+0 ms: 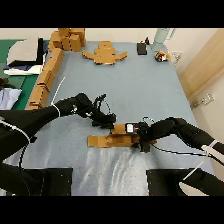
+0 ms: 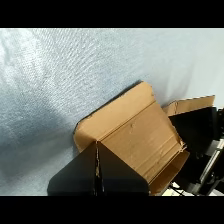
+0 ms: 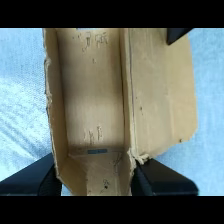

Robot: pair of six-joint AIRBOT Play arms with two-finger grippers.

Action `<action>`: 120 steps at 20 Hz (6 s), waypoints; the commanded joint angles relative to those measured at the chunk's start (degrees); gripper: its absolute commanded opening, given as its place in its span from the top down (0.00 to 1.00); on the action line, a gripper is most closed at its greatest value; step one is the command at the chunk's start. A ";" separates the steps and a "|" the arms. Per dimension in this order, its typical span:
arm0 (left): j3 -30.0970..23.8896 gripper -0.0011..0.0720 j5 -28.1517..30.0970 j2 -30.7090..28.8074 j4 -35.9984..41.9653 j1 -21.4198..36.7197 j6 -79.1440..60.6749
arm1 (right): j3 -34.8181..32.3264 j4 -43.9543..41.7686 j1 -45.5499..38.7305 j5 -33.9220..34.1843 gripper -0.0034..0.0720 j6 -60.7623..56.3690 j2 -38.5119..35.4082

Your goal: Fold the box.

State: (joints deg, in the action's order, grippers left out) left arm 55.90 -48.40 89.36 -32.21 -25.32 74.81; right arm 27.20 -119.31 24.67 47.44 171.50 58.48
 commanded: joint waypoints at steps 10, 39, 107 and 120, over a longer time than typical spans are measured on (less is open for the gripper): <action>-6.27 0.97 -4.98 -23.93 3.45 8.76 -16.02 | -0.02 0.00 0.00 0.00 0.30 0.00 0.02; -25.29 0.02 13.53 -26.03 -4.13 -8.55 -69.90 | -0.02 0.52 -0.02 0.02 0.30 0.00 0.02; -25.20 0.97 4.79 -20.90 -2.16 1.09 -2.12 | -0.02 0.57 -0.02 0.02 0.30 0.00 0.02; -25.00 0.97 6.01 -27.21 -6.08 0.55 2.78 | -0.02 0.57 -0.02 0.02 0.30 0.00 0.02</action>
State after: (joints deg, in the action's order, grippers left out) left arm 30.87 -42.94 62.41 -37.91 -24.38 77.19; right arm 27.22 -118.72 24.64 47.51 171.52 58.48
